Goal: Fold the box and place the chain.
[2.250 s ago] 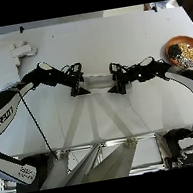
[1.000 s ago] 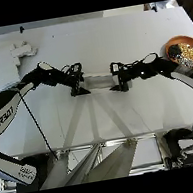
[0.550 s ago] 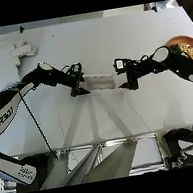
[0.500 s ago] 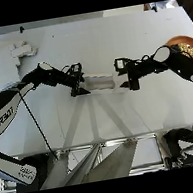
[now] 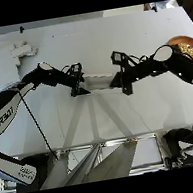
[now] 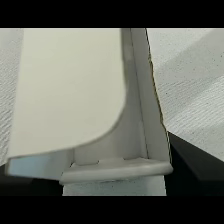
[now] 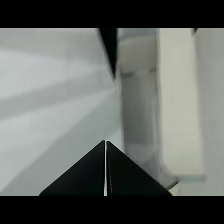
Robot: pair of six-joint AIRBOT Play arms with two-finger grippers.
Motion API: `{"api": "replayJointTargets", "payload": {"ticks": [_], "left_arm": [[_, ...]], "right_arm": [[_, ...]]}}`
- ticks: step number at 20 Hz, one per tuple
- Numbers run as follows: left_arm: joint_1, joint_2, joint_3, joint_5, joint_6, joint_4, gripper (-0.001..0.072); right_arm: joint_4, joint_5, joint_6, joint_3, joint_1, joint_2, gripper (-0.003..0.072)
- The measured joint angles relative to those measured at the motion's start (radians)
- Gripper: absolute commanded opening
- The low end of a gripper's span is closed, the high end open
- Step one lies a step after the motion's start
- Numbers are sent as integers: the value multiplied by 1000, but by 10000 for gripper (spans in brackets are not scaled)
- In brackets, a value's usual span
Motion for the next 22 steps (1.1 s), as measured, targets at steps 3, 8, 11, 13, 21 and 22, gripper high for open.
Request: {"api": "replayJointTargets", "payload": {"ticks": [3, 8, 11, 13, 21, 22], "left_arm": [[0, 0, 0, 0, 0, 0, 505], [0, 0, 0, 2, -5, -3, 505], [0, 0, 0, 3, -6, -3, 505], [0, 0, 0, 3, -4, -3, 505], [0, 0, 0, 0, 4, 2, 505], [0, 0, 0, 0, 4, 2, 505]], "right_arm": [[130, -126, 6, 0, 8, -66, 8], [278, -283, 10, 0, 12, -204, 8], [318, -322, 9, 1, 13, -251, 8], [335, -331, 9, 1, 13, -260, 8], [366, -214, 6, 0, 13, -234, 8], [369, -177, 5, 0, 15, -224, 8]]}}
